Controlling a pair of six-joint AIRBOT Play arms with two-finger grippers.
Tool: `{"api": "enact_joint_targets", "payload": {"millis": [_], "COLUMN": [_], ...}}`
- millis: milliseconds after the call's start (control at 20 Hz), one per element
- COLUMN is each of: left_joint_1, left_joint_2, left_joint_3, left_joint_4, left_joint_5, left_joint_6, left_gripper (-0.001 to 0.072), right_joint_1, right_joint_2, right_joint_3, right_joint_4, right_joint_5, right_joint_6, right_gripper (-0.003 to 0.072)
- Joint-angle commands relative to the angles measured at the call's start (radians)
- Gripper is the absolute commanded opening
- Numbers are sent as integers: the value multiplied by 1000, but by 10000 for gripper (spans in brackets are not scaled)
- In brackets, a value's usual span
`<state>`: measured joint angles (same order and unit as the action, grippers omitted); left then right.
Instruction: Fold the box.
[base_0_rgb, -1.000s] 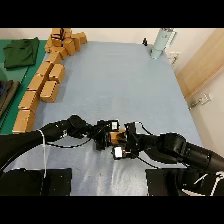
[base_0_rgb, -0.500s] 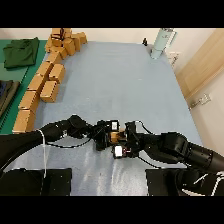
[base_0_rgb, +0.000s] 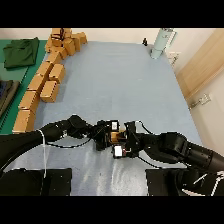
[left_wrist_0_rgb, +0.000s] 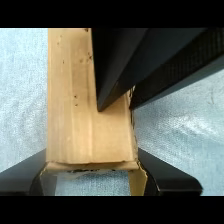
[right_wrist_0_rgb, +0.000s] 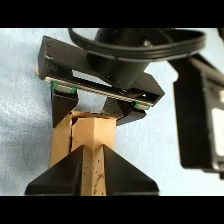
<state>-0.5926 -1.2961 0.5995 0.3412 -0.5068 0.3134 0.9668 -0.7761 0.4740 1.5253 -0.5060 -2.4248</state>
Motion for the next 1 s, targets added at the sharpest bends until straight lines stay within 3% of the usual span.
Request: {"api": "enact_joint_targets", "payload": {"millis": [0,450,950], "left_joint_1": [0,0,0], "left_joint_2": [0,0,0], "left_joint_3": [0,0,0], "left_joint_4": [0,0,0], "left_joint_5": [1,1,1], "left_joint_6": [0,0,0], "left_gripper": [522,522,522], "right_joint_1": [0,-2,-1], "right_joint_2": [-4,-16,-22], "right_joint_3": [0,0,-2], "right_joint_4": [-4,-2,73], "right_joint_5": [-1,-3,-37], "right_joint_6": [0,0,0], "right_gripper": [182,118,103]}}
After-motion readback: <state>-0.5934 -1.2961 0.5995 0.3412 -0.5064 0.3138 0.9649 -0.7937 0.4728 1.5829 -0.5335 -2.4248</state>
